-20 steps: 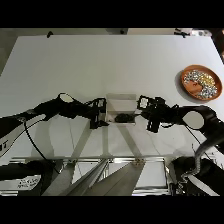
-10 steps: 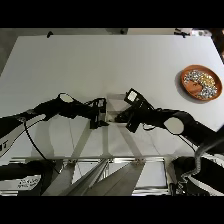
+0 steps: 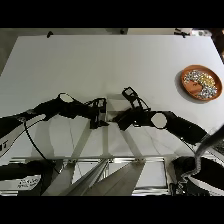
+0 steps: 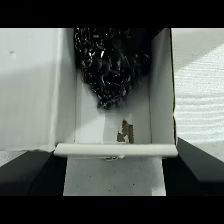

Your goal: Fold the box and place the chain.

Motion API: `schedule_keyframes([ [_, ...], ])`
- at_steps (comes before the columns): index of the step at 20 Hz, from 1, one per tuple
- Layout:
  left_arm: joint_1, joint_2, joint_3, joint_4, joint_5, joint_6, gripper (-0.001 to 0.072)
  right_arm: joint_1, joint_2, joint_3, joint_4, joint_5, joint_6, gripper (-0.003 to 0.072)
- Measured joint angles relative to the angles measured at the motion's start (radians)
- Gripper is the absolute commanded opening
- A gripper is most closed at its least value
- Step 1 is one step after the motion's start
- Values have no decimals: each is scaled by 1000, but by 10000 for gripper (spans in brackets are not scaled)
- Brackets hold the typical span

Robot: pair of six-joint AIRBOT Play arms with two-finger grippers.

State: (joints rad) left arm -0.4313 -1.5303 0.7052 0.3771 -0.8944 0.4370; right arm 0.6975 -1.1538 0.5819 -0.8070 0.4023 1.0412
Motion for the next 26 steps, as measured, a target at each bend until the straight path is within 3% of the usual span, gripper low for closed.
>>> schedule_keyframes([
  [5,0,0,0,0,0,0,274,-112,100,69,15,118,-17,325],
  [6,0,0,0,0,0,0,274,-140,122,100,17,156,-39,258],
  [8,0,0,0,0,0,0,274,-190,142,175,18,212,-88,6],
  [12,0,0,0,0,0,0,274,-286,65,355,10,279,-167,10],
  [16,0,0,0,0,0,0,274,-359,-137,494,-9,428,-213,9],
  [21,0,0,0,0,0,0,274,-412,-345,555,-23,652,-258,9],
  [26,0,0,0,0,0,0,274,-416,-380,567,-31,841,-362,9],
])
